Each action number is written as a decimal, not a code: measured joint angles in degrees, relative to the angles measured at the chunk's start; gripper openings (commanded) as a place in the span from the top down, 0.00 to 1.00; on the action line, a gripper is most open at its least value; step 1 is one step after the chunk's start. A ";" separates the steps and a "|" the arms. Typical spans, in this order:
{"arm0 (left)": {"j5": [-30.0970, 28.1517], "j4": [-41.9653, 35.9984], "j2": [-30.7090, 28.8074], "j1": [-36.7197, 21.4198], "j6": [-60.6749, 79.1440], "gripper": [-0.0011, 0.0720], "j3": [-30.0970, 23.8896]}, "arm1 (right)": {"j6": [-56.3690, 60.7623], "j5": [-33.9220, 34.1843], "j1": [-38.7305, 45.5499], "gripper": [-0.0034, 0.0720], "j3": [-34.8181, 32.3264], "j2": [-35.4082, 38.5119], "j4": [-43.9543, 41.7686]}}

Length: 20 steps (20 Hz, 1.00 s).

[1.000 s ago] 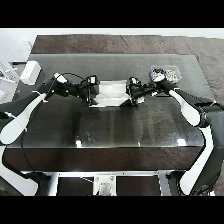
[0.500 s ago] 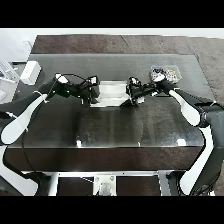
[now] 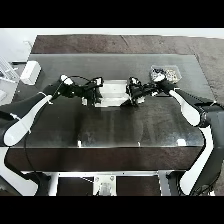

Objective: Fold the box and place the chain.

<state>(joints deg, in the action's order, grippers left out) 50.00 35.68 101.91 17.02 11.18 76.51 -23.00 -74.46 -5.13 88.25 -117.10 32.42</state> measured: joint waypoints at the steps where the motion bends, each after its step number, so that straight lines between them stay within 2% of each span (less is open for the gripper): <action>1: -0.26 -0.66 0.07 0.02 0.28 0.20 0.00 | -0.02 0.00 0.00 0.29 0.00 0.00 0.00; 8: -0.81 -4.90 1.44 0.09 1.16 0.20 0.00 | 0.00 0.00 0.02 0.29 0.00 0.00 0.00; 9: -0.83 -5.14 1.55 0.09 1.16 0.32 0.00 | 0.00 0.00 0.00 0.29 0.00 0.00 0.00; 11: -1.33 -5.35 1.73 0.13 1.33 0.63 0.00 | 0.00 0.00 0.00 0.29 0.00 0.00 0.00; 12: -1.31 -5.31 1.75 0.11 1.33 0.81 0.00 | 0.00 0.00 0.00 0.29 0.00 0.00 -0.02; 13: -1.33 -5.27 1.77 0.04 1.33 0.95 0.07 | 0.00 0.00 0.00 0.29 0.00 0.00 0.00; 20: 0.94 -3.39 -1.68 -4.85 0.81 0.96 0.28 | 0.00 0.02 0.00 0.29 0.00 0.00 -0.02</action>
<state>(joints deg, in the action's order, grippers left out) 50.94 32.29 100.22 12.16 11.99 76.79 -23.00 -74.43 -5.13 88.25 -117.10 32.40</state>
